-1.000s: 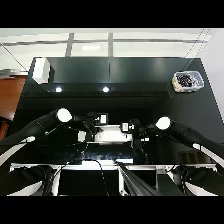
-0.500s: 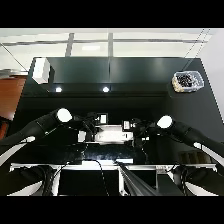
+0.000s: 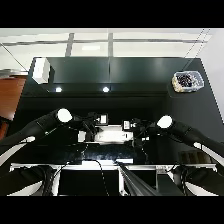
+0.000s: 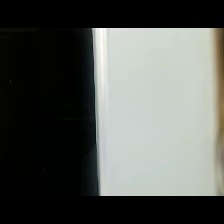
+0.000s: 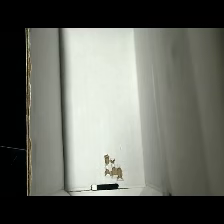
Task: Fold the box and place the chain.
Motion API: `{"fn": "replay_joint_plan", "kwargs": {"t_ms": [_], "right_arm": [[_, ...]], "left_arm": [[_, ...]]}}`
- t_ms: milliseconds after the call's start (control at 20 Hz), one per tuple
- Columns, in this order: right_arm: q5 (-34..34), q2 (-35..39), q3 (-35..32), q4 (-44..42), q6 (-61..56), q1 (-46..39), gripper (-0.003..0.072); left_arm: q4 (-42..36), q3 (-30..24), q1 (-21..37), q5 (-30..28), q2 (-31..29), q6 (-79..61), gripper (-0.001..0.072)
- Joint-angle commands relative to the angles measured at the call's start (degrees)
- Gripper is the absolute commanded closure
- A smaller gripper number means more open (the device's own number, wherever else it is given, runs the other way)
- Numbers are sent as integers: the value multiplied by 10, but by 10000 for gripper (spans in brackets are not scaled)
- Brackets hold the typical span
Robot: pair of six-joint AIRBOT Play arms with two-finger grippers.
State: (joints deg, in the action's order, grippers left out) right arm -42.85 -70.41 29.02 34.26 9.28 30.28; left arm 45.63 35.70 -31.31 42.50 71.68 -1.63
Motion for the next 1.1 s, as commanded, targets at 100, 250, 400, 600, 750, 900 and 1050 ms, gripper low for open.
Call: {"fn": "replay_joint_plan", "kwargs": {"t_ms": [100, 250, 400, 600, 750, 900, 1050], "right_arm": [[0, 0, 0, 2, -1, 0, -6], [0, 0, 0, 2, -1, 0, -6], [0, 0, 0, 2, -1, 0, -6], [-1, 0, 0, 2, -1, 0, 107], [-1, 0, 0, 2, -1, 0, 108], [0, 0, 0, 2, -1, 1, 109], [6, 0, 0, 5, -5, 5, 109]], "left_arm": [[8, 0, 0, -1, 0, 0, 679], [8, 0, 0, -1, 0, 0, 679], [8, 0, 0, -1, 0, 0, 679], [8, 0, 0, -1, 0, 0, 679], [8, 0, 0, -3, 0, 0, 679], [8, 0, 0, -5, 0, 0, 679], [8, 0, 0, -5, 0, 0, 679]]}}
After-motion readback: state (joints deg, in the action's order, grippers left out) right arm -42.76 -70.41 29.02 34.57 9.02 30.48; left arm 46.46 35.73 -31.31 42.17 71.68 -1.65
